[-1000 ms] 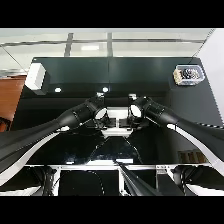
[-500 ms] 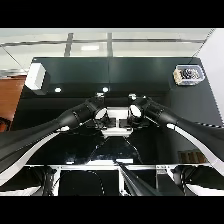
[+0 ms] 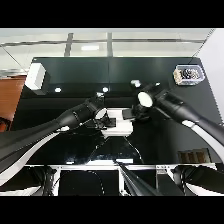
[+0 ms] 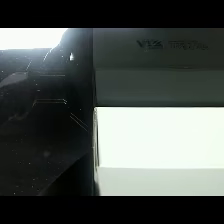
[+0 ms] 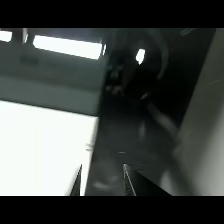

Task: Fold the box and place the chain.

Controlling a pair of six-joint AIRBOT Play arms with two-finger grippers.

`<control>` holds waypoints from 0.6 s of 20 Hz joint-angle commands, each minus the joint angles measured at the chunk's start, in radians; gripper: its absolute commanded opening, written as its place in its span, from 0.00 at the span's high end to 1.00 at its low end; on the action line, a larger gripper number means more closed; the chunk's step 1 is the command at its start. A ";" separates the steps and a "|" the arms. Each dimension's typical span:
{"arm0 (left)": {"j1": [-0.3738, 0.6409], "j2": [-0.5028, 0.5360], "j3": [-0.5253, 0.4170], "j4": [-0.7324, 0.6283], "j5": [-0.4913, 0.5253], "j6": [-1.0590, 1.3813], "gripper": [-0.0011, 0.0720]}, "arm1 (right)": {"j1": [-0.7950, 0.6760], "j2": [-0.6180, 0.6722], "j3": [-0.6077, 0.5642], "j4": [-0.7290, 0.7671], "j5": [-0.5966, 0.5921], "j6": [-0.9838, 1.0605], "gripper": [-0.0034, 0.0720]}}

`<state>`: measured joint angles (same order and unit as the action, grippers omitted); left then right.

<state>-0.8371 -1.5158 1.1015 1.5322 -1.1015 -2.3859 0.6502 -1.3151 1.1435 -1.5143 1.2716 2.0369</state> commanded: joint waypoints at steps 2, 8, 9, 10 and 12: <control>0.000 0.000 0.001 0.000 0.000 0.000 0.95 | -0.049 0.122 0.024 -0.397 -0.002 -0.142 0.54; 0.000 0.000 0.001 0.000 0.000 0.000 0.95 | -0.344 0.076 -0.031 -0.520 -0.517 -0.116 0.01; 0.000 0.000 0.001 0.000 0.000 0.000 0.95 | -0.402 0.044 -0.030 -0.491 -0.571 -0.115 0.01; 0.000 0.000 0.001 0.000 0.000 0.000 0.95 | -0.463 0.006 -0.030 -0.453 -0.632 -0.112 0.01; 0.000 0.000 0.001 0.000 -0.003 0.000 0.95 | -0.578 -0.090 0.027 -0.398 -0.674 -0.075 0.01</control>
<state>-0.8375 -1.5158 1.1015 1.5322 -1.1027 -2.3863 0.2268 -1.3109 1.1347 -1.9629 0.7624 1.9301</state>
